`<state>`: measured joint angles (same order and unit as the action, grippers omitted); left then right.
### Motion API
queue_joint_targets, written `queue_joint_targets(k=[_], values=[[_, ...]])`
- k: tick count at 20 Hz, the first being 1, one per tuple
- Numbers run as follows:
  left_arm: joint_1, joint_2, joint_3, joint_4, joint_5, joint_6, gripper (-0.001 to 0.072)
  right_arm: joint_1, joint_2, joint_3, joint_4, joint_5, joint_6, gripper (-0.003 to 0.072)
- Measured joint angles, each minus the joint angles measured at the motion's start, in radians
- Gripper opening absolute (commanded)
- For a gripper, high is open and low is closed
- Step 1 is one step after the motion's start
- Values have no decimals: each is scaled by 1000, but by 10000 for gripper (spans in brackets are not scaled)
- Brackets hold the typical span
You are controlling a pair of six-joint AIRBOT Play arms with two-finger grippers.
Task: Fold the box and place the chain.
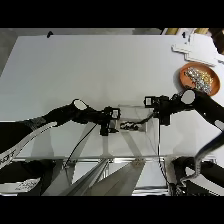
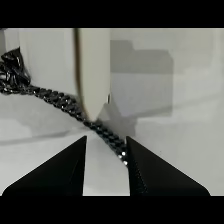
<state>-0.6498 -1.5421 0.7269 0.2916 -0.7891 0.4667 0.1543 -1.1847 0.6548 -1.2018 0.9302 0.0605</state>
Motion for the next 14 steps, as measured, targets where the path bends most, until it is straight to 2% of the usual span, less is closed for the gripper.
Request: queue_joint_targets(k=[5, 9, 14], values=[[0, 0, 0, 0, 0, 0, 169, 2, -14, -9, 44, -13, -65, 19], [0, 0, 0, 0, 0, 0, 169, 2, 15, -11, 29, 35, -77, 20], [0, 0, 0, 0, 0, 0, 169, 5, 182, -12, -10, 163, 11, 19]])
